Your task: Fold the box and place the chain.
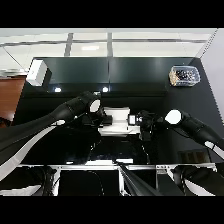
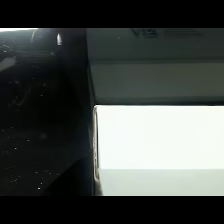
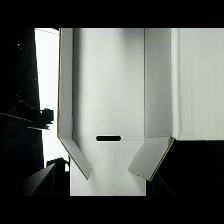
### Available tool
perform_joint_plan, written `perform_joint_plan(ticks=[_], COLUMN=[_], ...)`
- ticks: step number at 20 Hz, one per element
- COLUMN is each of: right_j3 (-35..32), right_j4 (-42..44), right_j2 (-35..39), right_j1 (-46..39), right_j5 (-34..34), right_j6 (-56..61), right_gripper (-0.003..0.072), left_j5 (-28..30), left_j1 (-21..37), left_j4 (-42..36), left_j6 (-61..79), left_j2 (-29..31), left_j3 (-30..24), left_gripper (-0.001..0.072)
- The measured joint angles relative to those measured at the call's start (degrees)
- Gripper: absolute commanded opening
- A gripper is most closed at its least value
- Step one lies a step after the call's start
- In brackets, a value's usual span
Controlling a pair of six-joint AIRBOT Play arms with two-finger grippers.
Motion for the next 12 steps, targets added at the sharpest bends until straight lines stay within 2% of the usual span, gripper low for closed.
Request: perform_joint_plan(ticks=[1, 2, 3, 4, 5, 12], right_j3=[0.0, 0.0, 0.0, 0.0, 0.0, 0.0], right_j4=[0.5, 1.4, 2.4, 3.5, 4.5, 13.5], right_j2=[0.0, -0.2, -0.3, -0.6, -0.9, -4.0], right_j1=[0.0, 0.0, 0.0, 0.0, 0.0, 0.0], right_j5=[-0.3, -0.6, -0.9, -1.0, -1.2, -1.6], right_j6=[-0.7, -1.2, -1.7, -2.2, -2.5, -3.5], right_gripper=[0.0369, 0.0294, 0.0293, 0.0172, 0.0126, 0.0126], left_j5=[0.0, 0.0, 0.0, -0.1, -0.1, 0.4], left_j1=[0.0, 0.0, 0.0, 0.0, 0.0, 0.0], left_j4=[0.1, 0.2, 0.3, 0.4, 0.4, -0.1], left_j6=[0.0, 0.0, 0.1, 0.1, 0.1, 0.0], left_j2=[0.0, 0.0, 0.0, 0.0, 0.0, 0.0], left_j3=[0.0, 0.0, 0.0, 0.0, 0.0, 0.0], left_gripper=[0.0023, 0.0023, 0.0024, 0.0024, 0.0024, 0.0024])
